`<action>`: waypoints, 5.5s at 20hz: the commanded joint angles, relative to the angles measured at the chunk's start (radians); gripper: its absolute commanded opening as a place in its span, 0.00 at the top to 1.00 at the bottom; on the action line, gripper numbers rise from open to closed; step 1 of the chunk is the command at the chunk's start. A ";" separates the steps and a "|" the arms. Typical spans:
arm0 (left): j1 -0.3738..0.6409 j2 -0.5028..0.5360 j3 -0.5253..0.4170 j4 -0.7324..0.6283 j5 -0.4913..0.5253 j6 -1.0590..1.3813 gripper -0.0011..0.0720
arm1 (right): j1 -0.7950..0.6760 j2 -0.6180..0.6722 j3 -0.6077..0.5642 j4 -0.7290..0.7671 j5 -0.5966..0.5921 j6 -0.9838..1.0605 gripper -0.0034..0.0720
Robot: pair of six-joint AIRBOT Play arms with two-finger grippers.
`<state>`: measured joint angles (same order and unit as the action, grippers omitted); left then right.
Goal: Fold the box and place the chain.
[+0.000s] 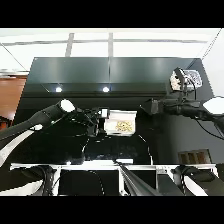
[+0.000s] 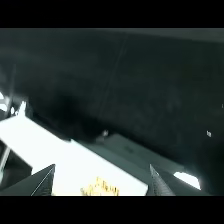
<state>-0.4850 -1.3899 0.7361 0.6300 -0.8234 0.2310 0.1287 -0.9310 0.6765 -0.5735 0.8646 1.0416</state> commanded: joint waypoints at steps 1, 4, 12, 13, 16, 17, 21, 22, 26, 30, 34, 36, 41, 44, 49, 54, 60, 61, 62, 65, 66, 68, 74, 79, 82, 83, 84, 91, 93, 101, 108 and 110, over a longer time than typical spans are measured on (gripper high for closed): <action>-0.001 0.000 0.001 0.001 0.012 -0.014 0.51 | 0.059 -0.090 0.001 0.076 -0.114 -0.125 0.04; -0.001 0.000 0.001 0.001 0.013 -0.014 0.51 | 0.153 -0.127 0.001 0.068 -0.253 -0.265 0.04; -0.001 0.000 0.001 0.001 0.019 -0.014 0.51 | 0.259 -0.130 0.001 -0.136 -0.069 -0.655 0.04; -0.001 0.000 0.001 0.001 0.019 -0.014 0.51 | 0.267 -0.130 0.001 -0.136 -0.047 -0.703 0.04; -0.001 0.000 0.001 0.000 0.019 -0.014 0.51 | 0.278 -0.130 0.010 -0.136 0.010 -0.750 0.04; -0.001 0.000 0.001 0.000 0.018 -0.014 0.51 | 0.278 -0.130 0.014 -0.136 0.027 -0.759 0.04; -0.001 0.000 0.001 0.000 0.018 -0.014 0.51 | 0.278 -0.130 0.040 -0.137 0.074 -0.787 0.04; -0.001 0.000 0.001 0.000 0.018 -0.014 0.51 | 0.278 -0.130 0.041 -0.137 0.071 -0.787 0.09; -0.001 0.000 0.001 0.000 0.018 -0.014 0.51 | 0.279 -0.132 0.041 -0.172 0.022 -0.787 0.28; -0.001 0.000 0.001 0.000 0.018 -0.014 0.51 | 0.279 -0.132 0.041 -0.209 0.033 -0.787 0.28; -0.001 0.000 0.001 0.000 0.018 -0.014 0.51 | 0.287 -0.141 0.041 -0.208 0.032 -0.787 0.28; -0.001 0.000 0.001 0.000 0.018 -0.014 0.51 | 0.306 -0.159 0.041 -0.210 0.014 -0.789 0.28; -0.001 0.000 0.001 0.000 0.018 -0.014 0.51 | 0.310 -0.166 0.041 -0.211 -0.035 -0.788 0.28; -0.001 0.000 0.001 0.000 0.018 -0.014 0.51 | 0.310 -0.166 0.042 -0.210 -0.040 -0.788 0.56; -0.001 0.000 0.001 0.000 0.018 -0.014 0.51 | 0.310 -0.165 0.042 -0.203 -0.010 -0.784 0.63; -0.001 0.000 0.001 0.000 0.018 -0.014 0.51 | 0.310 -0.166 0.041 -0.207 -0.005 -0.769 0.63; -0.001 0.000 0.001 0.000 0.018 -0.014 0.51 | 0.314 -0.180 0.041 -0.207 -0.004 -0.769 0.63; -0.001 0.000 0.001 0.000 0.018 -0.014 0.51 | 0.318 -0.184 0.041 -0.209 -0.004 -0.769 0.63; -0.001 0.000 0.001 0.000 0.018 -0.014 0.51 | 0.328 -0.189 0.041 -0.210 -0.004 -0.769 0.63; -0.001 0.000 0.001 0.000 0.018 -0.014 0.51 | 0.346 -0.190 0.041 -0.210 -0.005 -0.769 0.63; -0.001 0.000 0.001 0.000 0.018 -0.014 0.51 | 0.345 -0.190 0.041 -0.210 -0.005 -0.769 0.63; -0.001 0.000 0.001 0.000 0.018 -0.014 0.51 | 0.345 -0.190 0.041 -0.210 -0.004 -0.769 0.63; -0.001 0.000 0.001 0.000 0.018 -0.014 0.51 | 0.345 -0.186 0.044 -0.214 -0.004 -0.739 0.53; -0.001 0.000 0.001 0.000 0.018 -0.014 0.51 | 0.345 -0.180 0.049 -0.246 0.008 -0.693 0.53; -0.001 0.000 0.001 0.000 0.018 -0.014 0.51 | 0.345 -0.181 0.048 -0.296 0.044 -0.650 0.53; -0.001 0.000 0.001 0.000 0.018 -0.014 0.51 | 0.346 -0.182 0.048 -0.301 0.051 -0.648 0.55; -0.001 0.000 0.001 0.000 0.018 -0.014 0.51 | 0.346 -0.182 0.046 -0.299 0.048 -0.649 0.55; -0.001 0.000 0.001 0.000 0.019 -0.014 0.51 | 0.347 -0.209 0.044 -0.294 0.045 -0.648 0.55; -0.001 0.000 0.001 0.000 0.019 -0.014 0.51 | 0.347 -0.210 0.044 -0.291 0.032 -0.648 0.55; -0.001 0.000 0.001 0.000 0.019 -0.014 0.51 | 0.241 -0.141 0.106 -0.264 0.229 -0.155 0.93; -0.001 0.000 0.001 0.000 0.018 -0.014 0.51 | 0.174 -0.189 -0.134 0.267 0.077 -0.151 0.93; -0.001 0.000 0.001 0.000 0.018 -0.014 0.51 | 0.194 -0.222 -0.138 0.270 0.025 -0.148 0.93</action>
<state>-0.4862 -1.3899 0.7361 0.6304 -0.8043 0.2157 0.3153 -1.1191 0.5793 -0.4221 0.9718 0.8726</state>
